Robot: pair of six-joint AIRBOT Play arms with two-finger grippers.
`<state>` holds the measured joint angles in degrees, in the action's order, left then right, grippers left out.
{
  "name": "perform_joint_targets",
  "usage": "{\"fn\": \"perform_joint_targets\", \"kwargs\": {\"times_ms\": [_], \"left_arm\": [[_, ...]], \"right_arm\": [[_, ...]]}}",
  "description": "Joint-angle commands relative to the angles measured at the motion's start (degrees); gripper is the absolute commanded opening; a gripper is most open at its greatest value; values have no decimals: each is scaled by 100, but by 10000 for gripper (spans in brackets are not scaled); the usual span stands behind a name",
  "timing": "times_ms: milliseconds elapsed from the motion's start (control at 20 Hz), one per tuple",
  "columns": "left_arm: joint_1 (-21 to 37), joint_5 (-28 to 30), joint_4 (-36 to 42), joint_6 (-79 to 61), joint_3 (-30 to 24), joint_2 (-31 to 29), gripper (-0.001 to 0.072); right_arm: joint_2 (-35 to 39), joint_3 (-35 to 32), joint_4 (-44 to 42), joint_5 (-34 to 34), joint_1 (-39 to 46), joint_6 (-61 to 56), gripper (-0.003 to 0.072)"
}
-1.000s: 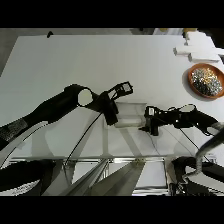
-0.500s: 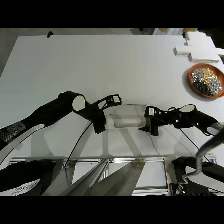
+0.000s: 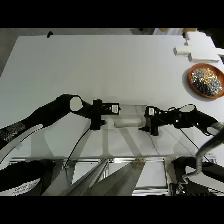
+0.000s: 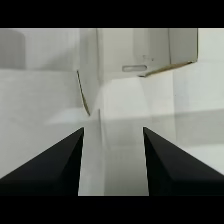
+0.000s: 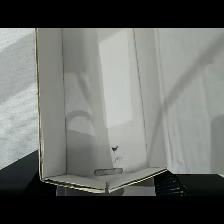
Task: Fold the box and place the chain.
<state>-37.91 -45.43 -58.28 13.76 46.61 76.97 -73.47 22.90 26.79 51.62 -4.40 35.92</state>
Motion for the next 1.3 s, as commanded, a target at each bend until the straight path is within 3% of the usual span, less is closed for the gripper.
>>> {"fn": "perform_joint_targets", "kwargs": {"times_ms": [0, 250, 300, 500, 550, 600, 650, 850, 1250], "left_arm": [[4, 302, 363, -588, -11, 11, 417], [-96, 76, 601, -586, -11, 109, 399], [-142, 15, 605, -586, -13, 153, 329], [-225, 74, 737, -590, -11, 326, 309], [-247, 131, 776, -586, -11, 332, 255], [-256, 186, 822, -588, -11, 332, 123], [-256, 262, 903, -588, -11, 332, 66], [-264, 756, 1235, -588, -13, 332, 70], [-415, 737, 1613, -758, -11, 332, 93]], "right_arm": [[4, 2, -2, 0, -4, -2, 398], [4, 2, -2, 0, -4, -2, 398], [4, 2, -2, 0, -4, -2, 398], [4, 2, -2, 0, -4, -2, 398], [4, 2, -2, 0, -4, -2, 398], [4, 2, -2, 0, -4, -2, 398], [4, 2, -2, 0, -4, -2, 398], [4, 2, -2, 0, -4, -2, 398], [4, 4, -2, 0, -4, -2, 398]]}}
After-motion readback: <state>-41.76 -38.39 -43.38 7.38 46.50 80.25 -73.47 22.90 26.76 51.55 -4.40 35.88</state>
